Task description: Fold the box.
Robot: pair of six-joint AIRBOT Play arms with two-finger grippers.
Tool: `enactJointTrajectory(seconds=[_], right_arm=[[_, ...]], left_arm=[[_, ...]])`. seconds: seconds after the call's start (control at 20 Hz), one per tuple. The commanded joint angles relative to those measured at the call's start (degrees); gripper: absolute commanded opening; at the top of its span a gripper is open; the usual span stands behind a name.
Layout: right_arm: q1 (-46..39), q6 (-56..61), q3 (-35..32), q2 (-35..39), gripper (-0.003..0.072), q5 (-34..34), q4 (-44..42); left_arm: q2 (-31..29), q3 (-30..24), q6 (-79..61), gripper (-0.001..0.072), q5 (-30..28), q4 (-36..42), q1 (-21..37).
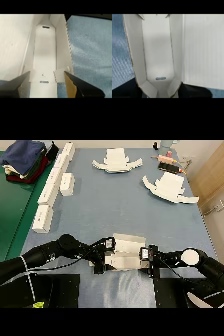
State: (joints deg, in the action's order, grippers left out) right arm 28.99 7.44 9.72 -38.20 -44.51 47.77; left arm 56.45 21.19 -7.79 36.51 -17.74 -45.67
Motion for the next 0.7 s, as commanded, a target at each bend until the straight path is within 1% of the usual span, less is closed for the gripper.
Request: enactJointTrajectory(seconds=[0.0,0.1,0.15,0.2,0.25,0.35,0.45,0.5,0.6,0.65], right_arm=[[0.04,0.0,0.04,0.04,0.0508,0.0,-0.02],[0.04,0.0,0.04,0.04,0.0508,0.0,-0.02],[0.07,0.0,0.04,0.04,0.0508,0.0,-0.02],[0.04,0.0,0.04,0.04,0.0508,0.0,-0.02],[0.04,0.0,0.04,0.04,0.0508,0.0,-0.02],[0.04,0.0,0.04,0.04,0.0508,0.0,-0.02],[0.04,0.0,0.04,0.04,0.0508,0.0,-0.02],[0.04,0.0,0.04,0.04,0.0508,0.0,-0.02],[0.04,0.0,0.04,0.04,0.0508,0.0,-0.02],[0.04,0.0,0.07,0.04,0.0508,0.0,-0.04]], left_arm=[[0.11,0.04,-0.13,0.0693,-0.42,0.35,-0.07],[0.07,0.07,1.53,0.0677,-0.42,-1.22,0.0],[-0.24,0.07,6.38,0.0457,-0.39,-3.5,0.07],[-1.01,0.13,12.57,0.0158,-0.35,-7.78,0.07],[-2.03,0.31,18.6,0.0019,-0.22,-13.0,0.07],[-4.98,1.01,32.61,0.0017,1.75,-24.26,0.07],[-9.4,2.12,46.18,0.0017,6.91,-34.69,0.07],[-12.31,2.95,53.33,0.0018,10.58,-39.21,0.07],[-18.47,4.22,68.85,0.0017,16.0,-46.01,0.07],[-21.27,4.35,77.66,0.0017,17.18,-49.05,0.07]])
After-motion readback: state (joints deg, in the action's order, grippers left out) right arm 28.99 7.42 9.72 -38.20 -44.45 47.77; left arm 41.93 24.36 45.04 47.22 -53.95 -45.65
